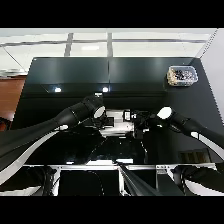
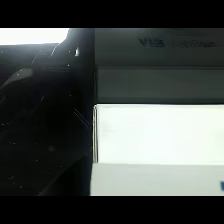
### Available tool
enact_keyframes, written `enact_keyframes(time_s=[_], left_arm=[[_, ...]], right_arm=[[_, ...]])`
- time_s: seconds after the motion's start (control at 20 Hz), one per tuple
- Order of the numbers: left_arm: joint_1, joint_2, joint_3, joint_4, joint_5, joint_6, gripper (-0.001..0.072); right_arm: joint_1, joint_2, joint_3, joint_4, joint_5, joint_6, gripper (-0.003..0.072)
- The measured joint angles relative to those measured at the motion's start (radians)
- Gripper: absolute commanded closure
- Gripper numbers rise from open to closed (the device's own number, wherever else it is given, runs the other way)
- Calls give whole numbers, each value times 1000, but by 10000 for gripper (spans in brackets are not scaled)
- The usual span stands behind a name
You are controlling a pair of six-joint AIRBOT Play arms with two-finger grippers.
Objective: Fold the box and place the chain.
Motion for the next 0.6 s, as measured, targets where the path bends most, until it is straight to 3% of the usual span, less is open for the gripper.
enact_keyframes(time_s=[0.25,0.45,0.55,0.6], left_arm=[[1,0,0,-1,-18,-2,680],[1,0,0,1,-23,-1,680],[1,0,0,2,-23,-1,680],[1,0,0,3,-23,-1,680]], right_arm=[[0,58,0,-45,16,34,-31],[0,119,0,-176,47,78,-26],[0,132,0,-229,63,103,243],[0,136,0,-245,68,112,263]])
